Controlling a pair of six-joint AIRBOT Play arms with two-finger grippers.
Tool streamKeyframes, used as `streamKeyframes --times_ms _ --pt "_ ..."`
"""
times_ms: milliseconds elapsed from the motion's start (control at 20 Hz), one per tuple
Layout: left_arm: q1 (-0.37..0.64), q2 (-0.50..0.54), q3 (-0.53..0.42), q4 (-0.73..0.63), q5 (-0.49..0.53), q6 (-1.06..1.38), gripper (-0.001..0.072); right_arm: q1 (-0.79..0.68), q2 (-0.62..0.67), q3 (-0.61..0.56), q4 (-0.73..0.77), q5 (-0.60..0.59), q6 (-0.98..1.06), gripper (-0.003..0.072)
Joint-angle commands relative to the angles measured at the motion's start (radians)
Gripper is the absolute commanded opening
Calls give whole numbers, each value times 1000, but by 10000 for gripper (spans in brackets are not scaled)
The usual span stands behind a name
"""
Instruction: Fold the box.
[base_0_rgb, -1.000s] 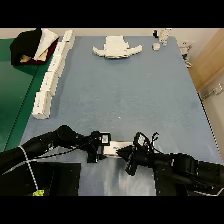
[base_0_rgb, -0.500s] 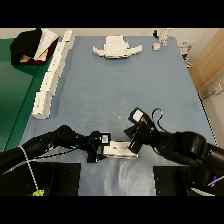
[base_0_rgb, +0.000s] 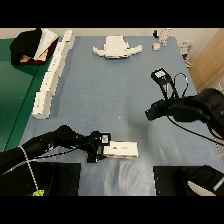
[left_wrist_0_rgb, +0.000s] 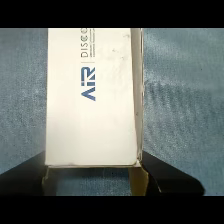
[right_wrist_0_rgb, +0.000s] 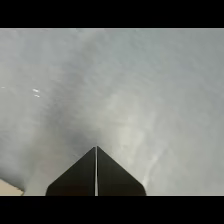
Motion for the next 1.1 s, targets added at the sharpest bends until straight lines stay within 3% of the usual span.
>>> streamKeyframes --times_ms 0,150,250,650,900,1050 --pt "0 0 0 0 0 0 510 -89 -165 91 0 -184 59 12" --pt "0 0 0 0 0 0 510 -101 -292 138 19 -277 105 13" --pt "0 0 0 0 0 0 509 -101 -336 145 52 -276 124 16" --pt "0 0 1 -24 3 -29 510 -101 -352 145 105 -259 124 16" --pt "26 64 20 39 109 -386 510 -101 -352 145 105 -259 124 16" --pt "141 130 23 143 163 -610 510 -101 -352 145 105 -259 124 16"
